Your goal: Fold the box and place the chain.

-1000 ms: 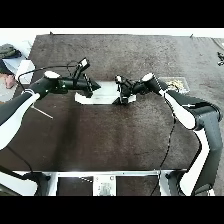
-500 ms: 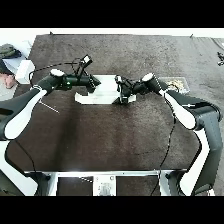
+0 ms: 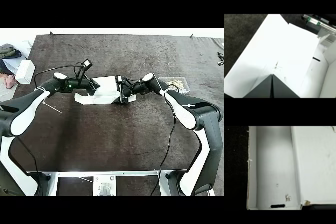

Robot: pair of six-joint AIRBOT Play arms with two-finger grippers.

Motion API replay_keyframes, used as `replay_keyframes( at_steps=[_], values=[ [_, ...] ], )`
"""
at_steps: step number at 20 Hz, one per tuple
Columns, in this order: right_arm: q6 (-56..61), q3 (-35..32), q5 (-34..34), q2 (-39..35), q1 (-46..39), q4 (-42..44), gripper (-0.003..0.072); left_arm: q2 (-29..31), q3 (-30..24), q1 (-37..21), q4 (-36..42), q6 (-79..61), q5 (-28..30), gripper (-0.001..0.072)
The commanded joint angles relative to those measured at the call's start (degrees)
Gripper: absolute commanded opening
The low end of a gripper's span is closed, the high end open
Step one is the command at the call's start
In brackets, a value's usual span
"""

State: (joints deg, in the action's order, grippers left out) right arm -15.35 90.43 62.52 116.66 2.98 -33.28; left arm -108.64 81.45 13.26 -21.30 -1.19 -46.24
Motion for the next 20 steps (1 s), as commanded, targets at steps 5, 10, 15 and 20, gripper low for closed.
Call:
replay_keyframes(
  at_steps=[5, 10, 15, 20],
  values=[
    [-0.07, 0.02, 0.04, 0.02, 0.04, -0.11, 0.0374, -0.5, 0.07, -0.02, -2.49, 1.16, 0.83, 0.0009],
    [-0.07, 0.02, 0.04, 0.02, 0.04, -0.11, 0.0374, 0.0, 3.26, -0.04, -2.27, -0.83, -2.82, 0.0009],
    [-0.07, 0.02, 0.04, 0.02, 0.04, -0.11, 0.0374, 0.02, 11.56, -3.67, -2.62, -1.01, -15.1, 0.0008],
    [-0.07, 0.02, 0.04, 0.02, 0.04, -0.11, 0.0375, 1.64, 14.32, -7.78, -11.23, -3.82, -20.31, 0.0007]
  ],
)
